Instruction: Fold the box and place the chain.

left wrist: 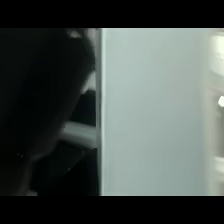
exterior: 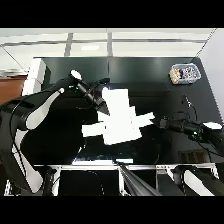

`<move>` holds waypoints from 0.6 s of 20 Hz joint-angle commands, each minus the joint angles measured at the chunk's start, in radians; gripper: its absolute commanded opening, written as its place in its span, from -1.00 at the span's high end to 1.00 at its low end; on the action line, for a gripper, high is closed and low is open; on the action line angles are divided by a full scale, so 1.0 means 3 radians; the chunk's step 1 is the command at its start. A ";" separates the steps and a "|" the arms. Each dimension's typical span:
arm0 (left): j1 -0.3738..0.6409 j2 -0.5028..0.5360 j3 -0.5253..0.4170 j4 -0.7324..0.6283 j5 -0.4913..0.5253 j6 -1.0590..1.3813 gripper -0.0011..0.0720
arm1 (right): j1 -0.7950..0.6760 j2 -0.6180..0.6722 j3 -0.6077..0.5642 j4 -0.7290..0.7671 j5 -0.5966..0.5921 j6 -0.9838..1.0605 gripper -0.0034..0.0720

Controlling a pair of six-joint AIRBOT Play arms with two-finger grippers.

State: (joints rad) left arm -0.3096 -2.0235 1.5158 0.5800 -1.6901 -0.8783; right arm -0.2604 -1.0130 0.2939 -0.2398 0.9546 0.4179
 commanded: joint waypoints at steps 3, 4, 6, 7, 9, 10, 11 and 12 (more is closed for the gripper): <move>-0.0018 0.0137 0.0042 0.0137 -0.0081 0.0034 0.91 | -0.0006 0.0006 0.0491 -0.0614 -0.0020 0.0178 -0.98; -0.0038 0.0225 0.0032 0.0137 -0.0079 0.0036 0.91 | -0.0008 0.0008 0.0682 -0.0890 0.0065 0.0252 -0.98; -0.0141 0.0548 -0.0198 -0.0055 -0.0014 0.0348 0.91 | -0.0010 0.0009 0.1057 -0.1372 0.0301 0.0333 -0.98; -0.0202 0.0768 -0.0422 -0.0103 0.0177 0.0507 0.91 | -0.0022 0.0009 0.1237 -0.1589 0.0469 0.0412 -0.98; -0.0317 0.1308 -0.1015 -0.0140 0.0944 0.0876 0.91 | -0.0066 0.0009 0.1479 -0.1854 0.0632 0.0450 -0.98; -0.0367 0.1535 -0.1260 -0.0139 0.1369 0.1041 0.91 | -0.0083 0.0009 0.1526 -0.1912 0.0614 0.0444 -0.98; -0.0416 0.1686 -0.1427 -0.0127 0.1691 0.1282 0.90 | -0.0088 0.0009 0.1541 -0.1940 0.0544 0.0439 -0.98; -0.0469 0.1766 -0.1530 0.0005 0.1871 0.1588 0.90 | -0.0088 0.0009 0.1541 -0.1942 0.0479 0.0440 -0.98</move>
